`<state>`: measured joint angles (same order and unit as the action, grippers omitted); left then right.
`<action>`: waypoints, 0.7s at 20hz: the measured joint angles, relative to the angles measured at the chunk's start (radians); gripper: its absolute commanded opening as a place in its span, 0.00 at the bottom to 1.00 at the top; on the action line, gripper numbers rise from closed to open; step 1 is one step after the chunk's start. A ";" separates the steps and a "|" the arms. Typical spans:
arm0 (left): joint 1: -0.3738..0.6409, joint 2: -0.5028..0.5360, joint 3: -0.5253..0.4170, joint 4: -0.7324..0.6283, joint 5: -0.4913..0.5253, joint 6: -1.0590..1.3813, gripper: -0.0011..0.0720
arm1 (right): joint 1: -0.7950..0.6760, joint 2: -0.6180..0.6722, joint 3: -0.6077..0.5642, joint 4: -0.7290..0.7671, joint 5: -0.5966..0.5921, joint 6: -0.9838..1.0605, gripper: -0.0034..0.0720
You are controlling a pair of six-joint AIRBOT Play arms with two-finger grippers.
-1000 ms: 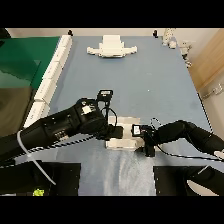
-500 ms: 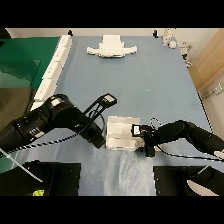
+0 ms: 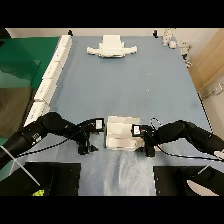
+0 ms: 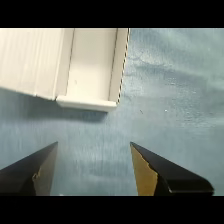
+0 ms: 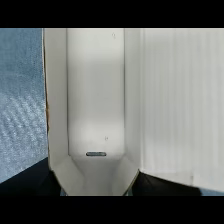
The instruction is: Fold the box.
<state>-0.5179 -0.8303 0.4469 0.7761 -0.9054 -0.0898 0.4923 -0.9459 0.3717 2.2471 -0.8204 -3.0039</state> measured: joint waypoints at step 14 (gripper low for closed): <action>-0.029 -0.205 -0.060 -0.293 0.193 0.431 0.95 | 0.000 0.000 0.000 0.000 0.000 0.000 0.75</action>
